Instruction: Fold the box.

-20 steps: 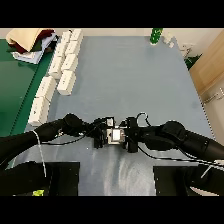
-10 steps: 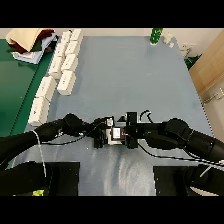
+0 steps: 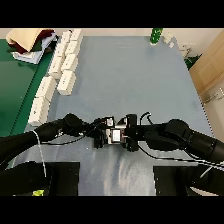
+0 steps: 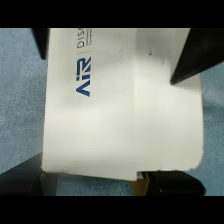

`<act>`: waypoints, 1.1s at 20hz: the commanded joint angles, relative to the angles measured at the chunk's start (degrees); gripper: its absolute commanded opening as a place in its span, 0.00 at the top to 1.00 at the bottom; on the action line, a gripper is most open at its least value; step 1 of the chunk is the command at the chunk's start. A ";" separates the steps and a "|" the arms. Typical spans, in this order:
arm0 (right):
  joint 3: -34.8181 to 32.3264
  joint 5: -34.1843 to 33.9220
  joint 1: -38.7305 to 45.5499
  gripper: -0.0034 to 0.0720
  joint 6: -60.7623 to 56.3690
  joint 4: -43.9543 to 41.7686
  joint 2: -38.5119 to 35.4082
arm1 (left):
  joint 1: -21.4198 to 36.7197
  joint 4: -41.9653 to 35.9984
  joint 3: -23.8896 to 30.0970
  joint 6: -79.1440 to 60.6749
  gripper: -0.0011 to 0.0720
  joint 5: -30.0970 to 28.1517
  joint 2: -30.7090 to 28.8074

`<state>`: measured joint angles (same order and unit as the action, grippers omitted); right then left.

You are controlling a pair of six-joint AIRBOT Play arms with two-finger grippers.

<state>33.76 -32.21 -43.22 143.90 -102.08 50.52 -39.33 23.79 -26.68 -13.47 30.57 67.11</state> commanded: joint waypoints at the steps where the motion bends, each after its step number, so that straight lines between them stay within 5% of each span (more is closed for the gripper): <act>1: -0.46 -3.13 -0.35 0.13 1.09 0.31 0.35 | 0.02 0.02 -0.04 -0.02 0.49 -0.02 0.02; 22: 0.28 1.79 -0.33 0.19 1.18 8.37 0.59 | 0.02 0.02 -0.04 -0.02 0.49 -0.02 0.02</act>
